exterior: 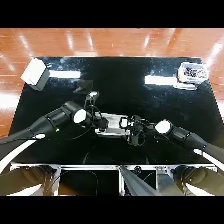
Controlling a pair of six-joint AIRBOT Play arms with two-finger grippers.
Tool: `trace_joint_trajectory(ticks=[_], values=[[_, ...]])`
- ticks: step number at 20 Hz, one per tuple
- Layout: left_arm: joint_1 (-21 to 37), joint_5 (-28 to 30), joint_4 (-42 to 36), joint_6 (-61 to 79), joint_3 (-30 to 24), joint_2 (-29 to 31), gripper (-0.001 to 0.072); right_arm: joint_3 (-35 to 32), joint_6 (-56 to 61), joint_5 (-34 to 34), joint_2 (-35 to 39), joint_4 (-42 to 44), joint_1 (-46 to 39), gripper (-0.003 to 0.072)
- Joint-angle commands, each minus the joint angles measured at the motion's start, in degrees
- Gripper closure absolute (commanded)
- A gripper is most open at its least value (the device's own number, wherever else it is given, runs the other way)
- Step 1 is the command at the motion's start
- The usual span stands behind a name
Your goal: Fold the box and place the chain.
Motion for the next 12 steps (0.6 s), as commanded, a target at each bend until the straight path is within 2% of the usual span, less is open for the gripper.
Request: trace_joint_trajectory(ticks=[1,2,4,5,8,10,12], values=[[-3.7,-6.7,14.0,-10.6,4.7,-1.4,0.0103,0.0,0.0,0.0,0.0,0.0,0.0,0.0201],[-3.8,-8.5,14.0,-11.2,5.4,-2.1,0.0109,0.0,0.0,0.0,0.0,0.0,0.0,0.0201],[-4.0,-10.4,13.8,-11.4,5.6,-4.0,0.0178,0.0,0.0,0.0,0.0,0.0,0.0,0.0200],[-4.1,-10.6,13.4,-11.6,5.7,-4.8,0.0181,0.0,0.0,0.0,0.0,0.0,0.0,0.0201],[-4.3,-9.6,12.3,-12.8,5.7,-5.5,0.0199,0.0,0.0,0.0,0.0,0.0,0.0,0.0201],[-4.2,-9.6,12.3,-12.8,5.7,-5.8,0.0281,0.0,0.0,0.0,0.0,0.0,0.0,0.0201],[-4.3,-9.0,12.2,-12.9,5.7,-5.9,0.0281,0.0,0.0,0.0,0.0,0.0,0.1,0.0201]])
